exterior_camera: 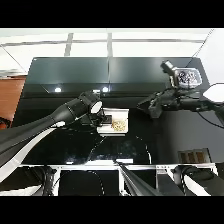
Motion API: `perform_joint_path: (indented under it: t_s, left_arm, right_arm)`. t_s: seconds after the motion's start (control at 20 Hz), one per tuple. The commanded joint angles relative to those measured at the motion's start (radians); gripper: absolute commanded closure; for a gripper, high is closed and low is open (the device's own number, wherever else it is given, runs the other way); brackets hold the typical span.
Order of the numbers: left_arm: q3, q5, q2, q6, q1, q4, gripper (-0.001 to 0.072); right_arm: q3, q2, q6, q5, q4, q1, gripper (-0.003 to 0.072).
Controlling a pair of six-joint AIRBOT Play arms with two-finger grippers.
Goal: Fold the box and place the chain.
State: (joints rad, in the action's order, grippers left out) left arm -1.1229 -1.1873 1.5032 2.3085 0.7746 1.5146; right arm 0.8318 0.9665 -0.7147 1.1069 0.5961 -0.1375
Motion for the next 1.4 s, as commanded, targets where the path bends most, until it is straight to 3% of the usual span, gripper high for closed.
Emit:
perform_joint_path:
  t_s: [0.0,0.35,0.45,0.5,0.6,0.8,0.9,0.95,1.05,1.2,1.25,1.35]
  left_arm:
    - [0.000,-0.003,0.001,0.000,0.000,-0.006,0.0678]
    - [-0.001,0.140,0.004,0.107,0.038,-0.009,0.0678]
    - [-0.001,0.138,0.004,0.105,0.040,-0.003,0.0677]
    - [-0.001,0.139,0.004,0.104,0.035,0.000,0.0602]
    - [-0.005,0.119,-0.015,0.075,0.027,-0.001,-0.0008]
    - [-0.003,-0.004,-0.182,-0.171,0.025,0.085,0.0005]
    - [0.055,-0.066,-0.306,-0.236,-0.005,0.206,0.0005]
    - [0.113,-0.070,-0.369,-0.299,-0.065,0.192,0.0006]
    - [0.242,-0.058,-0.446,-0.427,-0.265,0.049,0.0005]
    - [0.397,0.000,-0.448,-1.100,-0.551,-0.579,0.0006]
    - [0.437,-0.006,-0.439,-1.377,-0.592,-0.716,0.0006]
    - [0.508,0.037,-0.425,-1.785,-0.604,-0.792,0.0003]
  right_arm:
    - [0.002,-0.016,0.000,0.065,0.043,0.100,0.0394]
    - [0.002,-0.016,0.001,0.001,0.070,0.100,0.0394]
    - [0.002,-0.016,0.001,-0.005,0.070,0.100,0.0394]
    - [0.002,-0.016,0.001,-0.011,0.069,0.100,0.0393]
    - [0.002,-0.016,0.001,-0.014,0.070,0.100,0.0394]
    - [0.002,-0.016,0.001,-0.052,0.070,0.100,0.0393]
    - [0.002,-0.016,0.001,-0.089,0.070,0.100,0.0394]
    - [0.002,-0.016,0.001,-0.102,0.070,0.100,0.0394]
    - [0.002,-0.016,0.001,-0.106,0.071,0.100,0.0394]
    - [0.002,-0.016,0.000,-0.105,0.070,0.100,0.0393]
    - [0.002,-0.016,0.000,-0.104,0.070,0.100,0.0394]
    - [0.002,-0.016,0.000,-0.105,0.071,0.100,0.0393]
